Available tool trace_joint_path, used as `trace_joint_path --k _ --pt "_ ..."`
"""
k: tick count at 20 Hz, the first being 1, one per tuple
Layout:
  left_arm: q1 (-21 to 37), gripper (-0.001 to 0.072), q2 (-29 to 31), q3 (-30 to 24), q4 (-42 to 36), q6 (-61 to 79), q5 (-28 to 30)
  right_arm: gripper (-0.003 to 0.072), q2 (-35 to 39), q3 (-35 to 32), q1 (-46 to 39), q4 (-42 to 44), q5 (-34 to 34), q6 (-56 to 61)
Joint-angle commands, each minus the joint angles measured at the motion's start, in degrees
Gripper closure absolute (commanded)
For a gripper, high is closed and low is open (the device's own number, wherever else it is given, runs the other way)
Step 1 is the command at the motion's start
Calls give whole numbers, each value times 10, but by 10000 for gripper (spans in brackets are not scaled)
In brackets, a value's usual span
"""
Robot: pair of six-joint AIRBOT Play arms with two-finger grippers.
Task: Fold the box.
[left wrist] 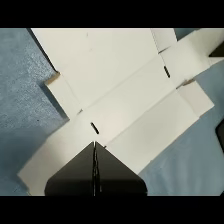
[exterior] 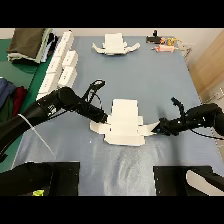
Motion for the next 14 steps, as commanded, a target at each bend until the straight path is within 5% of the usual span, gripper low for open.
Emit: trace_joint_path --k 1,6,10,12,14 --pt "14 694 0 1 -16 -10 -26 684 51 -40 11 -18 -29 22" --pt "136 694 -3 1 -106 39 -136 684 160 -88 133 -29 86 22" --pt "204 670 -7 -3 -147 76 -198 684 171 -88 272 -62 190 56" --pt "216 185 -7 -8 -145 76 -195 684 172 -88 323 -119 224 133" --pt "217 175 -7 -17 -130 76 -184 684 171 -88 351 -153 228 179"
